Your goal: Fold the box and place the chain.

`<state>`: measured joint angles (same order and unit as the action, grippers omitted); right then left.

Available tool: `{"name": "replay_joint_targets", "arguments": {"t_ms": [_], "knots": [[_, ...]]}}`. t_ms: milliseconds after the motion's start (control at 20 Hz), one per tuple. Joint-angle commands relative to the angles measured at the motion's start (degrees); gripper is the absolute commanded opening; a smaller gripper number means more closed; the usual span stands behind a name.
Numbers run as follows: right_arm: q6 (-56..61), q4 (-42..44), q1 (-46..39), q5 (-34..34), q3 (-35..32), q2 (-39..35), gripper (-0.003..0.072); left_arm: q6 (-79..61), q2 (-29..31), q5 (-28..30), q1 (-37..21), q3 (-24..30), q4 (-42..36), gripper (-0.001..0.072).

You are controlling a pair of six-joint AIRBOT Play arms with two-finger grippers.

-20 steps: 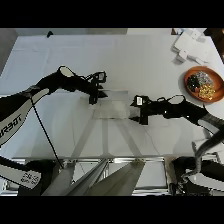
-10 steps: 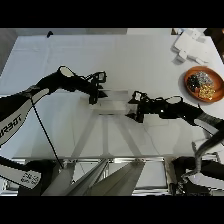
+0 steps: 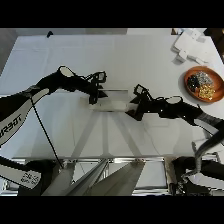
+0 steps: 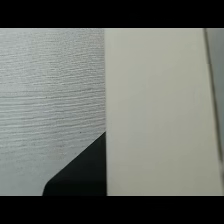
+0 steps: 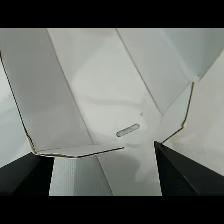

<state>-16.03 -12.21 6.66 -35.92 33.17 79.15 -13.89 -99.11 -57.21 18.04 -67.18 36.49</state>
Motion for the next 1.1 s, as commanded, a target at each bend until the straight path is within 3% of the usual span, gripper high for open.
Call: {"name": "replay_joint_targets", "arguments": {"t_ms": [0,450,750,1050], "knots": [[6.08,-0.79,0.04,1.03,1.03,0.02,0.0684,-0.02,-0.02,-0.02,0.02,0.00,0.02,0.0014],[10.49,-7.58,0.04,-0.31,5.09,0.02,0.0684,-0.02,-0.02,-0.02,0.02,0.00,0.02,0.0014],[28.74,-21.90,0.04,-4.59,5.09,0.02,0.0684,-0.02,-0.02,-0.02,0.02,0.00,0.02,0.0014],[30.53,-22.03,0.07,-0.79,5.09,0.02,0.0684,-0.02,-0.02,-0.02,0.02,0.00,0.02,0.0014]]}}
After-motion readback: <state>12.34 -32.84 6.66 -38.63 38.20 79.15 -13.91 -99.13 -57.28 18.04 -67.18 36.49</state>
